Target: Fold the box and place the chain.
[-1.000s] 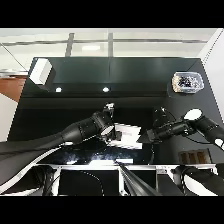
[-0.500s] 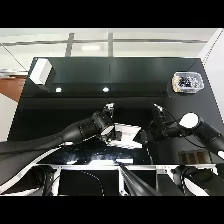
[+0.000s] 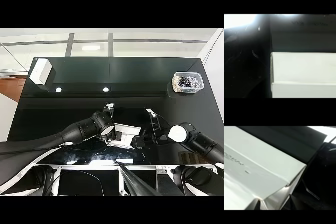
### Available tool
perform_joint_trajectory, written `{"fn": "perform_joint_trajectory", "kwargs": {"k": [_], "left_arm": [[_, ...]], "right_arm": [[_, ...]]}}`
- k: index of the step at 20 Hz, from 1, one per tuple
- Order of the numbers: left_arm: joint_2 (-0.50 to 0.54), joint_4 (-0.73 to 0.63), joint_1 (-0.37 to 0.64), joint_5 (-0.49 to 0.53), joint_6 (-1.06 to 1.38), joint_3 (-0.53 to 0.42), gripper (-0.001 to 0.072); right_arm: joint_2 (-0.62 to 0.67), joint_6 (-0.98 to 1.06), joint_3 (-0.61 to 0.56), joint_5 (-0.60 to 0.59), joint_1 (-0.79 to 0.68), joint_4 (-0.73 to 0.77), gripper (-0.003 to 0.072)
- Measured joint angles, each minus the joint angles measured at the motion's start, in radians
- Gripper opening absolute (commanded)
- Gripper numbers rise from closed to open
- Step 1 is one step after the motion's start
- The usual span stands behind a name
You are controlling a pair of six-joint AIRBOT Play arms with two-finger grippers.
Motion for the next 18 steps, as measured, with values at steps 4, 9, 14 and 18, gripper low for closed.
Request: {"fn": "perform_joint_trajectory", "kwargs": {"k": [4, 9, 14, 18], "left_arm": [[0.0, 0.0, 0.0, 0.0, -0.003, 0.0, 0.0033], [0.0, -0.003, 0.0, 0.002, -0.003, 0.0, 0.0033], [0.0, -0.002, 0.0, 0.003, 0.0, 0.0, 0.0033], [0.0, 0.001, 0.0, 0.004, 0.0, 0.0, 0.0033]], "right_arm": [[0.001, 0.085, 0.0, -0.013, 0.026, -0.048, 0.0404], [0.001, 0.202, 0.015, -0.013, 0.034, -0.119, 0.0359], [-0.001, 0.346, 0.067, 0.011, 0.056, -0.23, 0.0345], [-0.019, 0.437, 0.091, 0.034, 0.095, -0.297, 0.0249]]}}
